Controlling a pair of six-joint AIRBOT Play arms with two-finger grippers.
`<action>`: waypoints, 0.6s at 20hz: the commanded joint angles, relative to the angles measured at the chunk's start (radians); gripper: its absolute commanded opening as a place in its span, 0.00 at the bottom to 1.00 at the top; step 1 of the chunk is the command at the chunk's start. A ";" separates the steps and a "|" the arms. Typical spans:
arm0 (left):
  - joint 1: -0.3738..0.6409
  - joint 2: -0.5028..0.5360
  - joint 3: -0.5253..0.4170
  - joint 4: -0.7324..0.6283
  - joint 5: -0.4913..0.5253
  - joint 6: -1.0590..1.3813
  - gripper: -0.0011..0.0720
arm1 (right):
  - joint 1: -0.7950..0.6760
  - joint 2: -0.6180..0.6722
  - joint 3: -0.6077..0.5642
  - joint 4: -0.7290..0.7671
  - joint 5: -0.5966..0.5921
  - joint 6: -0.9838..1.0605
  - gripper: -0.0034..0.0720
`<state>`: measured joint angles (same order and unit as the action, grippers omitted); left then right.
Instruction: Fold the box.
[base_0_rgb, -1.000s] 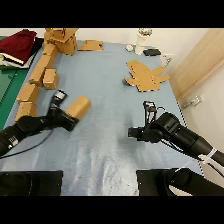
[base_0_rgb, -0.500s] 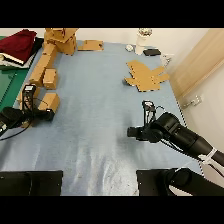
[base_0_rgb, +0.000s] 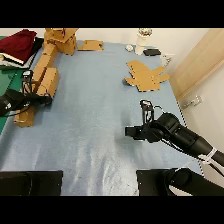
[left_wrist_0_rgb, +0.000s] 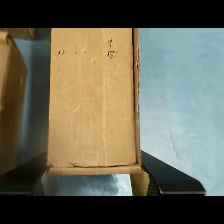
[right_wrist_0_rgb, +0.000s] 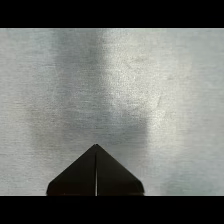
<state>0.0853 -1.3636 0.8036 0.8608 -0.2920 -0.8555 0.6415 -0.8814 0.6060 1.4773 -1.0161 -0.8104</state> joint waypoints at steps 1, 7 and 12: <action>-0.003 -0.117 0.109 -0.001 0.014 -0.003 0.61 | 0.000 0.000 0.001 0.004 0.008 -0.002 0.05; -0.054 -0.198 0.208 0.000 0.115 -0.001 0.61 | 0.000 -0.001 0.001 0.005 0.055 -0.002 0.05; -0.054 -0.206 0.219 0.000 0.109 -0.001 0.61 | 0.000 0.000 0.001 0.007 0.058 -0.002 0.05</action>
<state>0.0345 -1.5600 1.0103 0.8600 -0.1974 -0.8570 0.6415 -0.8814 0.6060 1.4815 -0.9653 -0.8124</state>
